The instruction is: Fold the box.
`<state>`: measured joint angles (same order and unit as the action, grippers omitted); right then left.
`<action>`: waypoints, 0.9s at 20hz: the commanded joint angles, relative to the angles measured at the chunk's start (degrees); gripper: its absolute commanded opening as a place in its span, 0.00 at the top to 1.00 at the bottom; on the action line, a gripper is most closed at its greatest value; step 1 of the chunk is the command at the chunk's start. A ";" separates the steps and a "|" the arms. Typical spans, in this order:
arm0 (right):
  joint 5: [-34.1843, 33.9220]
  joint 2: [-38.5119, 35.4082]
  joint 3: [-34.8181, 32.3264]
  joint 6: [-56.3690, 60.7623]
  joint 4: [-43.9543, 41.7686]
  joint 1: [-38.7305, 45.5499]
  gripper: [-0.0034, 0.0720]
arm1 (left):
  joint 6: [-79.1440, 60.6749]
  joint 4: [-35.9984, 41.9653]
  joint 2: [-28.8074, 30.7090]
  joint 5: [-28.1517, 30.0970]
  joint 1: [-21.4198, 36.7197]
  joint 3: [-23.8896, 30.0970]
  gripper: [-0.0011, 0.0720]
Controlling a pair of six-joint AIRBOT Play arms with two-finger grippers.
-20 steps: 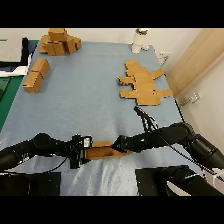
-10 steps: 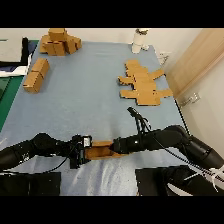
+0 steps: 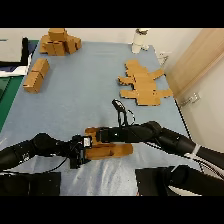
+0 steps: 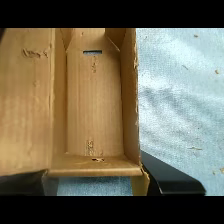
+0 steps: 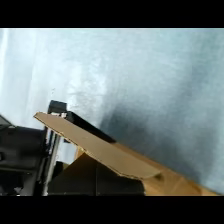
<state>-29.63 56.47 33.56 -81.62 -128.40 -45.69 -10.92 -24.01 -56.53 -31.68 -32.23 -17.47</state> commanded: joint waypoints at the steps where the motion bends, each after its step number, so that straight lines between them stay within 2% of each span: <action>1: 1.68 5.77 1.11 -0.55 2.23 -0.33 0.95 | -0.04 -0.04 -0.02 0.02 0.04 0.00 0.32; 5: 1.62 8.79 1.11 -1.60 2.40 -0.48 0.95 | -0.04 -0.04 -0.02 0.02 0.04 0.00 0.32; 18: 1.11 8.81 1.14 -3.61 2.69 -0.42 0.95 | -0.02 -0.02 -0.02 0.59 0.09 0.00 0.32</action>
<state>-28.32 65.34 34.63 -84.95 -125.58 -46.11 -10.94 -24.05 -56.53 -31.53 -32.18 -17.47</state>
